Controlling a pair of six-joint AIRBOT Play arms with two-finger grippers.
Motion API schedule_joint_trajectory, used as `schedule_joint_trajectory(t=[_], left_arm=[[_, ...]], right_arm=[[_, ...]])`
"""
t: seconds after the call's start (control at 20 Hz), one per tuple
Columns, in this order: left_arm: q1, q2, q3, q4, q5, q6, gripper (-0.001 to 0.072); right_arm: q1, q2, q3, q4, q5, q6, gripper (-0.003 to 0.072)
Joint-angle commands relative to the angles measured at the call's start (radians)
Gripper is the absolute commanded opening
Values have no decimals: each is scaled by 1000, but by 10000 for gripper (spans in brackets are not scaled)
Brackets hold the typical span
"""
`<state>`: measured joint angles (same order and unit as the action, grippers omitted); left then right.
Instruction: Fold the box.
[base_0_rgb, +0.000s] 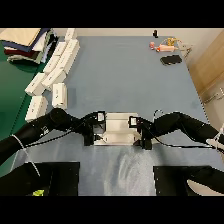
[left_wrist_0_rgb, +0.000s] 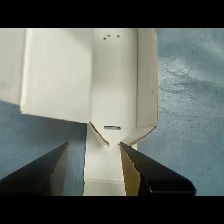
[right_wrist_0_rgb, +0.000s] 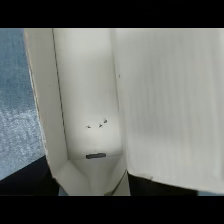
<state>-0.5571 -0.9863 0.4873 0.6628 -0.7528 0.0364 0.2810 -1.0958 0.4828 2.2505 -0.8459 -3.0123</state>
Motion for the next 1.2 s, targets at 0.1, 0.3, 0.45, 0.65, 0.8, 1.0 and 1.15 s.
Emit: schedule_joint_trajectory(t=[0.1,0.3,0.45,0.65,0.8,1.0,1.15], left_arm=[[10,15,-8,52,-40,-13,514],[10,15,-9,130,-71,-15,513],[1,15,-9,97,-72,-7,513],[-5,13,-9,50,-68,-2,336],[-27,-25,-8,-27,-33,47,336],[-79,-68,-8,-101,3,88,168],[-97,-68,-9,-101,33,88,167]], right_arm=[[0,-1,0,1,3,1,509],[0,-1,0,1,3,1,509],[0,-1,0,1,3,1,509],[0,-1,0,1,3,1,509],[0,-1,0,1,3,1,509],[0,-1,0,1,3,1,509],[0,-1,0,1,3,1,509]])
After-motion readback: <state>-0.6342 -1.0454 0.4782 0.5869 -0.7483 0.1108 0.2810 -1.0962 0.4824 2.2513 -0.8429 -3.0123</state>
